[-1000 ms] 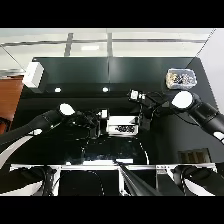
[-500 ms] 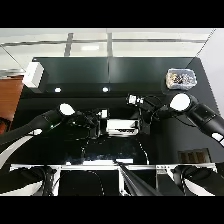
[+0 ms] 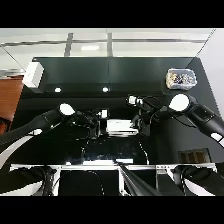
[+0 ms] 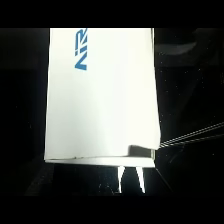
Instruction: Fold the box and place the chain.
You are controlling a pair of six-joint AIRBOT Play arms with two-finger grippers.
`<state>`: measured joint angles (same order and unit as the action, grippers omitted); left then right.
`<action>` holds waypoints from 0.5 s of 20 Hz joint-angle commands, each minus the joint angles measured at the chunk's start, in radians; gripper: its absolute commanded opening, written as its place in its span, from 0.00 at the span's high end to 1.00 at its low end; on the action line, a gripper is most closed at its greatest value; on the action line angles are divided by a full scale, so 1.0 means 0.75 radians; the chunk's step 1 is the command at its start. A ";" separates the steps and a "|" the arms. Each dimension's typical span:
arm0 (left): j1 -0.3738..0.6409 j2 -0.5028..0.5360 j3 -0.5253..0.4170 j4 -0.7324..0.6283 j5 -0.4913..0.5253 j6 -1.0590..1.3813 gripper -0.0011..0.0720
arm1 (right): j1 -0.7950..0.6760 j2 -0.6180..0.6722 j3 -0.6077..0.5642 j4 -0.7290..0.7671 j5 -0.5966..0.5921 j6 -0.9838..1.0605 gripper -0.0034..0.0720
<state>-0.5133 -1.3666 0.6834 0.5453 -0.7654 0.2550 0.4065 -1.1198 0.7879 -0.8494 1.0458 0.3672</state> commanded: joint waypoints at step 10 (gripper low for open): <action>0.000 -0.001 0.000 0.000 -0.001 0.001 0.59 | 0.002 -0.004 -0.010 0.000 -0.015 0.006 0.79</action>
<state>-0.5133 -1.3666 0.6834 0.5449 -0.7658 0.2550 0.4065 -1.1213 0.7818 -0.8478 1.0378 0.3706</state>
